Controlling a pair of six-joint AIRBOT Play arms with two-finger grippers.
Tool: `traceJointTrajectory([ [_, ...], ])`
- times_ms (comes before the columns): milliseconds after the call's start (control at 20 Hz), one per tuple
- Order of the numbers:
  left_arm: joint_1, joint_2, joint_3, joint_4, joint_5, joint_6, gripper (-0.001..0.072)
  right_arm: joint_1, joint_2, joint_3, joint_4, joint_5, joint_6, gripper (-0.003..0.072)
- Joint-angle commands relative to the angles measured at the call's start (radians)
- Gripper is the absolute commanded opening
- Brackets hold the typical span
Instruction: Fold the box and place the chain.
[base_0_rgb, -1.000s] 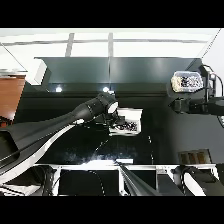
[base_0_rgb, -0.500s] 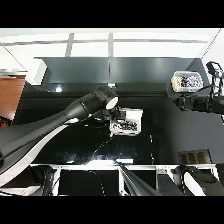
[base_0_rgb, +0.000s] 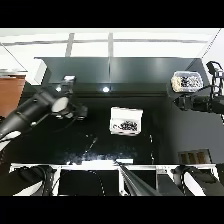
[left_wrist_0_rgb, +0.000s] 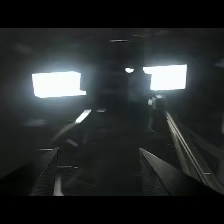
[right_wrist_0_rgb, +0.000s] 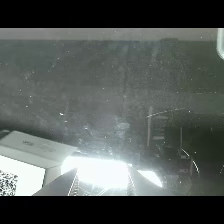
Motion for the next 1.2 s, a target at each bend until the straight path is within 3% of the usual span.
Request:
traceJointTrajectory([
  [0,0.209,0.092,-0.194,-0.550,0.270,0.566,0.0577,0.000,0.001,0.000,0.003,0.000,0.002,0.0356],
  [50,0.228,0.082,-0.218,-0.740,0.278,0.862,0.0577,0.000,0.001,0.000,0.003,0.001,0.002,0.0356],
  [150,0.211,0.055,-0.230,-0.945,0.245,1.332,0.0577,0.000,0.001,0.000,0.003,0.003,0.003,0.0357],
  [400,0.085,-0.029,-0.230,-0.976,0.494,1.645,0.0583,0.000,0.001,0.000,0.003,0.008,0.004,0.0356],
  [500,0.052,-0.069,-0.229,-0.975,0.527,1.731,0.0587,0.000,0.001,0.000,0.006,0.010,0.004,0.0357],
  [550,0.041,-0.089,-0.227,-0.969,0.514,1.795,0.0679,0.000,0.001,0.000,0.006,0.010,0.003,0.0357],
  [600,0.029,-0.106,-0.225,-0.960,0.499,1.871,0.0717,0.000,0.001,0.000,0.006,0.010,0.003,0.0357],
  [750,-0.006,-0.124,-0.211,-0.861,0.442,2.105,0.0717,0.000,0.001,0.000,0.006,0.016,0.003,0.0356],
  [1000,0.060,-0.198,-0.146,-0.977,0.285,2.276,0.0718,0.000,0.001,0.000,0.007,0.020,0.003,0.0356],
  [1150,0.061,-0.269,-0.097,-1.027,0.267,2.303,0.0718,0.002,0.001,0.000,0.011,0.020,0.003,0.0357],
])
